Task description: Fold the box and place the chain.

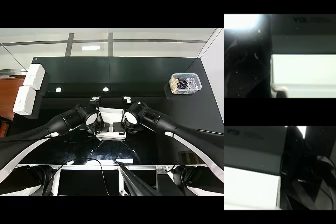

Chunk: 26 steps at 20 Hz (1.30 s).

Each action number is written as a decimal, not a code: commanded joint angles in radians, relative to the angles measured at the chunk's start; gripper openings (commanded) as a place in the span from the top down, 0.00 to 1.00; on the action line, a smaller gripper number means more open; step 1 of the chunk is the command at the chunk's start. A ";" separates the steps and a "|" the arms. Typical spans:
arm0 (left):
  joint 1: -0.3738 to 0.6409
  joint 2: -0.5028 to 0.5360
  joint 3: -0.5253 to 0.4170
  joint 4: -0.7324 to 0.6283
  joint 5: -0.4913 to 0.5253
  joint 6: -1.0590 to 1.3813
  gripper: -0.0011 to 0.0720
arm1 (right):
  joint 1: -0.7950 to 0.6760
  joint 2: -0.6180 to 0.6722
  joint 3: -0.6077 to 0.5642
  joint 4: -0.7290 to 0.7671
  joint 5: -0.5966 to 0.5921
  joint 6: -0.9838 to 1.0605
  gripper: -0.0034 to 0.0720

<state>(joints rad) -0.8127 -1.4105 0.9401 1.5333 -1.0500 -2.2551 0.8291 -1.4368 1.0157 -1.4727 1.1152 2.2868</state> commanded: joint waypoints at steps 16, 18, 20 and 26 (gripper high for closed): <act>0.000 0.000 0.001 0.000 -0.002 0.000 0.94 | 0.021 -0.035 0.003 0.002 0.004 0.006 0.78; 0.000 0.000 0.001 0.000 -0.002 0.000 0.94 | 0.021 -0.035 0.003 0.003 0.003 0.014 0.83; 0.000 0.000 0.001 0.000 -0.002 0.000 0.94 | 0.021 -0.035 0.004 0.006 -0.001 0.023 0.91; 0.000 0.000 0.001 0.000 -0.002 0.000 0.94 | 0.021 -0.034 0.005 0.005 0.004 0.024 0.90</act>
<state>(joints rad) -0.8127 -1.4105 0.9401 1.5322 -1.0542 -2.2562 0.8494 -1.4712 1.0199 -1.4685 1.1183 2.3100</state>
